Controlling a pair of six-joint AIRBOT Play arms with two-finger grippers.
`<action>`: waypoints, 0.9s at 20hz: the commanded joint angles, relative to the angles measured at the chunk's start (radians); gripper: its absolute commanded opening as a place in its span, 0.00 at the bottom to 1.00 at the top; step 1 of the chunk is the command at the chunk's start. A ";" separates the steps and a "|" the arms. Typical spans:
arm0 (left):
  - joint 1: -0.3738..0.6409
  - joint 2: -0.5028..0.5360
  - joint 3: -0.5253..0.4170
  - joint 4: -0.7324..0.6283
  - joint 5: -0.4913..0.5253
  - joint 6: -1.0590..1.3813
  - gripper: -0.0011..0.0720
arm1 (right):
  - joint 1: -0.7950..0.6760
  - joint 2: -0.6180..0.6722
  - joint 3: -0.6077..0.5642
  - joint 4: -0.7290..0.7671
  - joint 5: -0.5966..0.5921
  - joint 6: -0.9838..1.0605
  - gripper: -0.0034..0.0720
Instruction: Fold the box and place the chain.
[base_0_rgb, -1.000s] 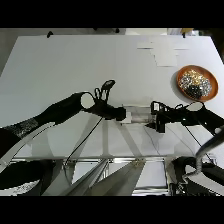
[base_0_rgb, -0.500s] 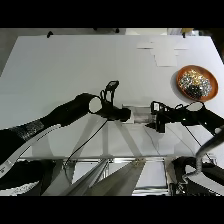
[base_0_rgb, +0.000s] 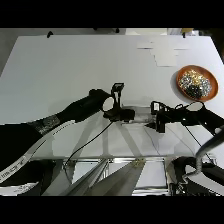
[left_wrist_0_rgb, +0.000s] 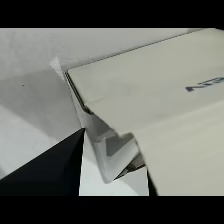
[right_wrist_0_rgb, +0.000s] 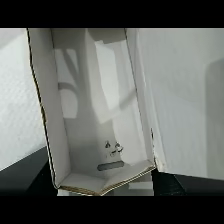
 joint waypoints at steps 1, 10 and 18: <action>-0.011 -0.035 0.049 0.108 -0.080 -0.142 0.56 | 0.000 0.001 0.000 -0.003 -0.001 0.000 0.59; -0.016 -0.161 0.225 0.177 -0.286 -0.175 0.54 | 0.000 0.001 0.000 -0.003 -0.001 0.000 0.59; -0.035 -0.222 0.254 0.164 -0.279 -0.209 0.44 | 0.000 0.001 0.000 -0.003 -0.001 0.000 0.59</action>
